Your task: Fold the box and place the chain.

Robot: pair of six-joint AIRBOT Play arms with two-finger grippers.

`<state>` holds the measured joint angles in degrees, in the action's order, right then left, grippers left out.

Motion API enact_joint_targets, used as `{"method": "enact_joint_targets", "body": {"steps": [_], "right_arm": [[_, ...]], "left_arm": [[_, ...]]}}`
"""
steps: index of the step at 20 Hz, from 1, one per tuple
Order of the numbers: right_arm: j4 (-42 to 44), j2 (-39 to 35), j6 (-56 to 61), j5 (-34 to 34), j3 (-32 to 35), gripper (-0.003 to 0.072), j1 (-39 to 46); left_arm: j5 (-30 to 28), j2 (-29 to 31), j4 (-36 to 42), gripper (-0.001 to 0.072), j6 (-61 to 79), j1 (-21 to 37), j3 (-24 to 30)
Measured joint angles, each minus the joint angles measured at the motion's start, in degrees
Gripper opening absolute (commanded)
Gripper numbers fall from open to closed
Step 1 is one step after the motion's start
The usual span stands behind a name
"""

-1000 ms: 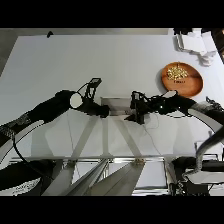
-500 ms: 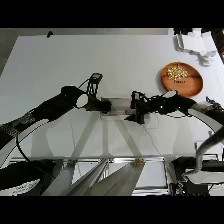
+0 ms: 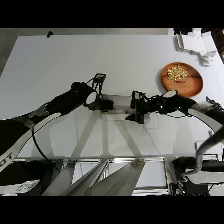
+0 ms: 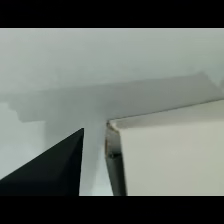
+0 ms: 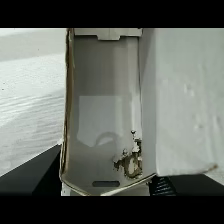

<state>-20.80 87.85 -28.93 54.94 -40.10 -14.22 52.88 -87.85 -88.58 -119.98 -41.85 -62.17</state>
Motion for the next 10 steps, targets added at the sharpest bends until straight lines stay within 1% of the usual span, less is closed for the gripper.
{"method": "enact_joint_targets", "body": {"steps": [2, 3, 4, 5, 10], "right_arm": [[0.0, 0.0, 0.0, 0.0, 0.0, 0.0448, 0.0], [-0.1, 0.0, 0.0, 0.0, 0.0, 0.0448, 0.0], [-0.1, 0.0, 0.0, 0.1, 0.0, 0.0448, 0.0], [-0.1, 0.0, 0.0, 0.2, 0.0, 0.0448, 0.0], [-0.2, 0.0, 0.0, 0.3, 0.0, 0.0448, 0.0]], "left_arm": [[2.1, -1.5, -1.6, 0.0266, -1.4, -0.7, -1.1], [3.4, -2.1, -2.1, 0.0244, -1.9, -0.9, -1.4], [4.0, -2.5, -2.4, 0.0137, -2.4, -1.2, -1.6], [4.7, -2.8, -2.5, 0.0003, -2.9, -1.4, -1.8], [6.2, -3.5, -2.6, 0.0016, -3.7, -1.7, -2.3]]}}
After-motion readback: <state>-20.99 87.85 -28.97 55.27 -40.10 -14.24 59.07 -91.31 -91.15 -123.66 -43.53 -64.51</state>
